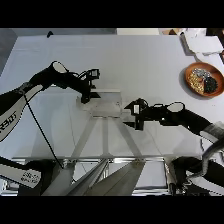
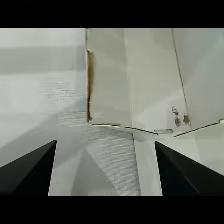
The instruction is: Fold the box and place the chain.
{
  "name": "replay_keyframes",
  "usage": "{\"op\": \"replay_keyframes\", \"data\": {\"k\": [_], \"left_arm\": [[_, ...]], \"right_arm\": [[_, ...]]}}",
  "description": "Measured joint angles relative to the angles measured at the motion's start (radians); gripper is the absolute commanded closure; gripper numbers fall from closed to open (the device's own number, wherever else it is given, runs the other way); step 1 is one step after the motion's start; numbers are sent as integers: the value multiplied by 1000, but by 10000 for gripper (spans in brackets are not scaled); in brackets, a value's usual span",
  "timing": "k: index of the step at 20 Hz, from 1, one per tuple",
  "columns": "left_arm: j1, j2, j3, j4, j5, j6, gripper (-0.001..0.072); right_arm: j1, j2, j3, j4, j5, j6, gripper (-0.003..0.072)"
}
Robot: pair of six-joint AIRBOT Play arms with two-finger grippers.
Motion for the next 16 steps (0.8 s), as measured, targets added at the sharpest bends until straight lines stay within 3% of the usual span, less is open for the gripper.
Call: {"op": "replay_keyframes", "data": {"k": [7,16], "left_arm": [[0,0,0,0,0,0,697],[0,0,0,0,0,0,697]], "right_arm": [[15,-94,-6,208,-37,-92,0],[24,-112,-2,452,-71,-109,0]]}}
